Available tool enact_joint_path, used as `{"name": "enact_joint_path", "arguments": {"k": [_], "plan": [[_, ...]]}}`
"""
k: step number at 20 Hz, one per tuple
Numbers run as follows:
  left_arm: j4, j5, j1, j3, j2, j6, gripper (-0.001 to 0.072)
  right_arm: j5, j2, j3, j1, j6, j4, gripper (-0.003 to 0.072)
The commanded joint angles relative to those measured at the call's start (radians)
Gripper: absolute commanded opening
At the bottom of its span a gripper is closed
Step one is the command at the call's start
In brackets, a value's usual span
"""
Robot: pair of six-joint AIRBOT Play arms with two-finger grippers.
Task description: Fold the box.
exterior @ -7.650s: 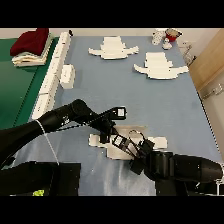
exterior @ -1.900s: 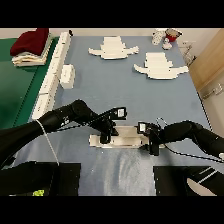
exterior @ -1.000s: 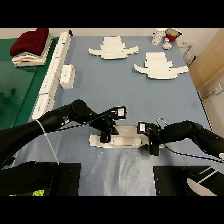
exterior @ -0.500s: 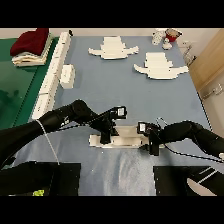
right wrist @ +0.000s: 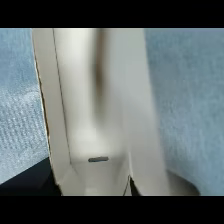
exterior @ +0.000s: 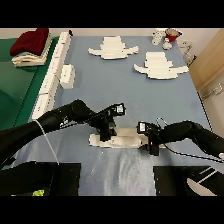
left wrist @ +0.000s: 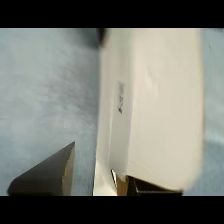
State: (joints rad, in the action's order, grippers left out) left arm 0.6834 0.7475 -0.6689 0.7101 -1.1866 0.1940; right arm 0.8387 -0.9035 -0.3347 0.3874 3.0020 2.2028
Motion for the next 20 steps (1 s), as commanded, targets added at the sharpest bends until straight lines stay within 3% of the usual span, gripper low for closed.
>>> {"name": "enact_joint_path", "arguments": {"k": [1, 5, 6, 7, 8, 10, 12, 16, 18, 20], "plan": [[0.101, 0.002, 0.020, 0.000, 0.055, 0.198, 0.0379, 0.000, 0.000, -0.001, 0.001, 0.002, 0.000, 0.0464], [0.259, 0.218, 0.089, 0.000, 0.156, 0.465, 0.0374, 0.000, 0.000, -0.001, 0.001, 0.002, 0.000, 0.0464], [0.293, 0.284, 0.104, 0.000, 0.169, 0.537, 0.0317, 0.000, 0.000, -0.001, 0.001, 0.001, 0.000, 0.0464], [0.315, 0.348, 0.115, 0.000, 0.176, 0.601, 0.0141, 0.000, 0.000, -0.001, 0.001, 0.002, 0.000, 0.0464], [0.320, 0.417, 0.122, 0.000, 0.177, 0.638, 0.0014, 0.000, 0.000, -0.001, 0.001, 0.002, 0.000, 0.0464], [0.271, 0.495, 0.110, -0.002, 0.176, 0.731, 0.0014, 0.000, 0.000, -0.001, 0.001, 0.002, 0.000, 0.0464], [0.141, 0.476, 0.058, -0.010, 0.176, 0.792, 0.0014, 0.000, 0.000, -0.001, 0.001, 0.002, 0.000, 0.0464], [-0.132, 0.263, -0.107, -0.016, 0.149, 0.817, 0.0014, 0.000, 0.000, -0.001, 0.001, 0.002, 0.000, 0.0464], [-0.244, 0.161, -0.121, -0.006, 0.121, 0.816, 0.0014, 0.000, 0.000, -0.001, 0.001, 0.002, 0.000, 0.0464], [-0.249, 0.093, -0.101, 0.007, 0.095, 0.817, 0.0014, 0.000, 0.000, -0.001, 0.001, 0.002, 0.000, 0.0464]]}}
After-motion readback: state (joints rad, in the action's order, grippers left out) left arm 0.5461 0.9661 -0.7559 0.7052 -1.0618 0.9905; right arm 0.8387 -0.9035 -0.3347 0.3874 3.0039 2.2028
